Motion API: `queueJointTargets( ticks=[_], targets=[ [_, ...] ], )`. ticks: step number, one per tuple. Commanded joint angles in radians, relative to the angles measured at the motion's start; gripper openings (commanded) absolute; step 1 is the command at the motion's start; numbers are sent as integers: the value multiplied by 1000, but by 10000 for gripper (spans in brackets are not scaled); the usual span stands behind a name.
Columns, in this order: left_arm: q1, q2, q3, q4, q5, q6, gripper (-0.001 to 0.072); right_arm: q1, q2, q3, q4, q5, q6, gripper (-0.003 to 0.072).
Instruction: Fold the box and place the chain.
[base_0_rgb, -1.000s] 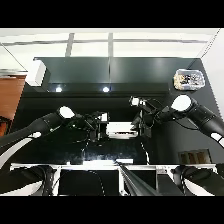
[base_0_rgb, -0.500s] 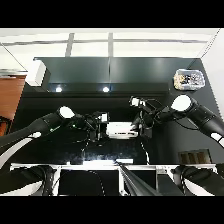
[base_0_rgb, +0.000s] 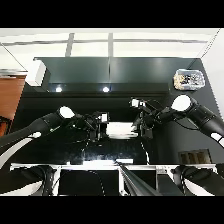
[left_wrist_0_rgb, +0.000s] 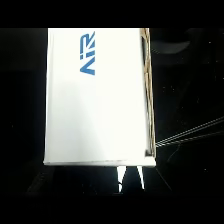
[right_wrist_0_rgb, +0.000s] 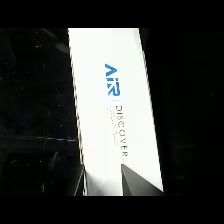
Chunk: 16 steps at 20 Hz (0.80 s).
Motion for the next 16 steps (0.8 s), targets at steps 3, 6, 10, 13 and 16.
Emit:
queueJointTargets(
  ticks=[3,6,10,13,16],
  targets=[
    [0,0,1,0,0,0,441,1,-1,-5,2,-1,0,269],
    [0,0,1,0,0,0,441,1,-2,-28,2,-5,0,269],
    [0,0,1,0,0,0,441,1,-2,-34,0,-28,2,269],
    [0,0,1,0,0,0,441,1,0,-33,1,-18,5,269],
    [0,0,1,0,0,0,441,-12,27,-6,1,28,51,269]
  ],
)
